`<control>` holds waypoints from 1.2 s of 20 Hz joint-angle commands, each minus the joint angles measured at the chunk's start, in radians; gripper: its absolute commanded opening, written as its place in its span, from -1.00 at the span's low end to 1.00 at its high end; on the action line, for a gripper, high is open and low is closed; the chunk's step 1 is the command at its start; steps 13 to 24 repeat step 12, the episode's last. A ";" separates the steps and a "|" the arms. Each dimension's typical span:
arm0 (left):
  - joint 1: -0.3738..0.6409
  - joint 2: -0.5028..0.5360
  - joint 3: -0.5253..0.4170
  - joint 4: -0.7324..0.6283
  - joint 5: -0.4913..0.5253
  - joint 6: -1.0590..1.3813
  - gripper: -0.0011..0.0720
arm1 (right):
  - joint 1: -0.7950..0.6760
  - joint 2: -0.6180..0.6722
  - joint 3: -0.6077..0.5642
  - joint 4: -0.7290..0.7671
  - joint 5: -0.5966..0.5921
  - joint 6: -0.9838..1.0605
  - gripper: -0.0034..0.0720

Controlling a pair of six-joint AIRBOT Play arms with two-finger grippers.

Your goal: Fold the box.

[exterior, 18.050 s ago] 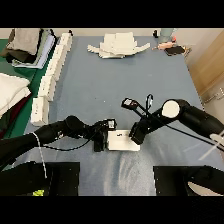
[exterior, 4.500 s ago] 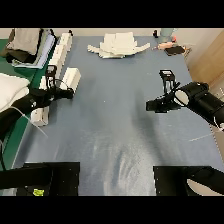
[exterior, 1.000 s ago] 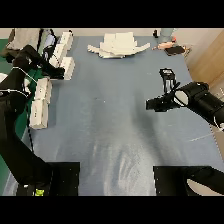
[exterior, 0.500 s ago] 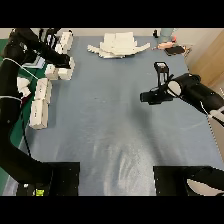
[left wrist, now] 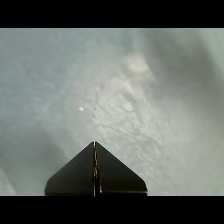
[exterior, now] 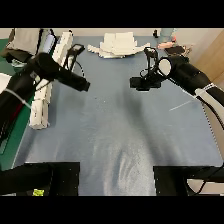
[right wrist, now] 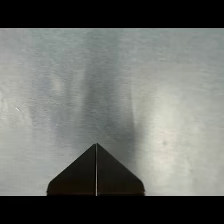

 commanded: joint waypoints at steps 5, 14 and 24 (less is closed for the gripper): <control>-0.138 0.186 -0.306 0.001 0.203 -0.074 -0.93 | 0.005 -0.046 0.028 0.085 0.009 -0.016 -0.91; -0.146 0.186 -0.306 -0.009 0.178 -0.081 -0.93 | 0.005 -0.046 0.028 0.086 0.009 -0.016 -0.91; -0.146 0.186 -0.306 -0.009 0.178 -0.081 -0.93 | 0.005 -0.046 0.028 0.086 0.009 -0.016 -0.91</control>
